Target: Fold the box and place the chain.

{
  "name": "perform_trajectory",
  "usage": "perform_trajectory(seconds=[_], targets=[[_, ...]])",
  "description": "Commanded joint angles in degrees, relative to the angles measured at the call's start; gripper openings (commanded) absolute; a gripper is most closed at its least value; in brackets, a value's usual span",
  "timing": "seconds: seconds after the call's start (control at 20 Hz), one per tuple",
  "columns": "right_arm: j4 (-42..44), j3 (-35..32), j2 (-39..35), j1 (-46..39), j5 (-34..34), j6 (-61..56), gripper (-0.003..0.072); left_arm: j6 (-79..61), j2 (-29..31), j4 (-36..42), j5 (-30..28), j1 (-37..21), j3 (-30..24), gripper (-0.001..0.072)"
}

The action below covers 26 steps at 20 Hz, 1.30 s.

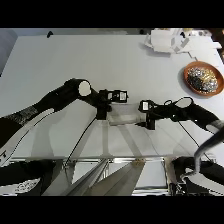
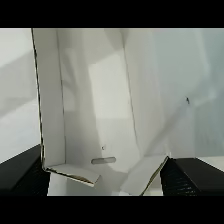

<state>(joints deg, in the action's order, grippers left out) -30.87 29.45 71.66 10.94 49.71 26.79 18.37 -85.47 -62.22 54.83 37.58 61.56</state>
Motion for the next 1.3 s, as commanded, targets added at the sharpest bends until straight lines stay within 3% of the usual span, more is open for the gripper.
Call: perform_trajectory(seconds=[0.0,0.15,0.5,0.55,0.65,0.7,0.95,1.25], targets=[[1.66,0.09,2.51,0.00,1.05,1.97,0.0641,0.04,-0.04,-0.17,-0.13,0.02,-0.02,0.0014],[1.88,0.57,2.86,0.00,0.92,3.32,0.0573,0.04,-0.04,-0.17,-0.13,0.02,-0.02,0.0014],[2.43,0.79,6.23,0.00,0.37,5.20,0.0567,0.04,-0.04,-0.17,-0.13,0.02,-0.02,0.0014],[2.40,0.79,6.60,0.02,0.31,5.51,0.0514,0.04,-0.04,-0.17,-0.13,0.02,-0.02,0.0014],[2.40,0.79,6.93,0.00,0.22,6.75,0.0486,0.04,-0.04,-0.17,-0.13,0.02,-0.02,0.0014],[2.34,0.79,6.95,0.00,0.11,6.73,0.0419,0.04,-0.04,-0.17,-0.13,0.02,-0.02,0.0014],[2.23,0.79,7.15,0.02,-1.11,6.73,0.0360,0.04,-0.04,-0.17,-0.13,0.02,-0.02,0.0014],[2.23,0.79,7.13,0.00,-0.96,6.29,0.0361,0.04,-0.04,-0.17,-0.13,0.02,-0.02,0.0014]])
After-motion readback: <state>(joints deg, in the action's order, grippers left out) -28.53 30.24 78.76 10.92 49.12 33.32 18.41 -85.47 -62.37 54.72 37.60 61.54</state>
